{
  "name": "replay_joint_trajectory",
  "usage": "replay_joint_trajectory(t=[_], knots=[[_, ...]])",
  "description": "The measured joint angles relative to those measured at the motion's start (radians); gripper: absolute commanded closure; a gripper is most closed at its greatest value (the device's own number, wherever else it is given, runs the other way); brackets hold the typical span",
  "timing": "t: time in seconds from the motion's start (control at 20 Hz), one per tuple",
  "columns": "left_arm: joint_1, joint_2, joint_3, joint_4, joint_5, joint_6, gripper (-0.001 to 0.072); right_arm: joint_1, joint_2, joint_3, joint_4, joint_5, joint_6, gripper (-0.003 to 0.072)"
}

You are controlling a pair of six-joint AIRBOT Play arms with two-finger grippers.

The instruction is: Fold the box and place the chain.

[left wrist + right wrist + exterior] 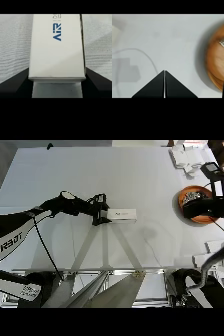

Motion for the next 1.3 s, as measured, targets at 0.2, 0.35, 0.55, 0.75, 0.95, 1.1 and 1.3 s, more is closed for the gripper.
replay_joint_trajectory(t=[0.2, 0.35, 0.55, 0.75, 0.95, 1.1, 1.3], knots=[[0.000, 0.000, 0.000, 0.000, 0.000, 0.001, 0.0401, -0.086, 0.006, 0.000, -0.096, -0.004, 0.058, 0.0674], [0.000, 0.000, 0.000, 0.000, 0.002, 0.003, 0.0704, -0.111, 0.007, 0.000, -0.119, -0.029, 0.080, 0.0674], [0.000, 0.009, 0.000, 0.005, 0.013, 0.004, 0.0706, -0.121, 0.008, 0.000, -0.118, -0.046, 0.094, 0.0674], [-0.005, 0.091, 0.000, 0.013, 0.048, -0.023, 0.0706, -0.125, 0.008, 0.000, -0.113, -0.056, 0.096, 0.0674], [-0.032, 0.264, 0.000, 0.076, 0.168, -0.117, 0.0706, -0.125, 0.008, 0.000, -0.112, -0.063, 0.097, 0.0674], [-0.053, 0.430, -0.001, 0.178, 0.283, -0.260, 0.0706, -0.125, 0.008, 0.000, -0.110, -0.064, 0.098, 0.0674], [-0.047, 0.642, -0.001, 0.349, 0.420, -0.540, 0.0706, -0.125, 0.008, 0.000, -0.086, -0.065, 0.098, 0.0674]])
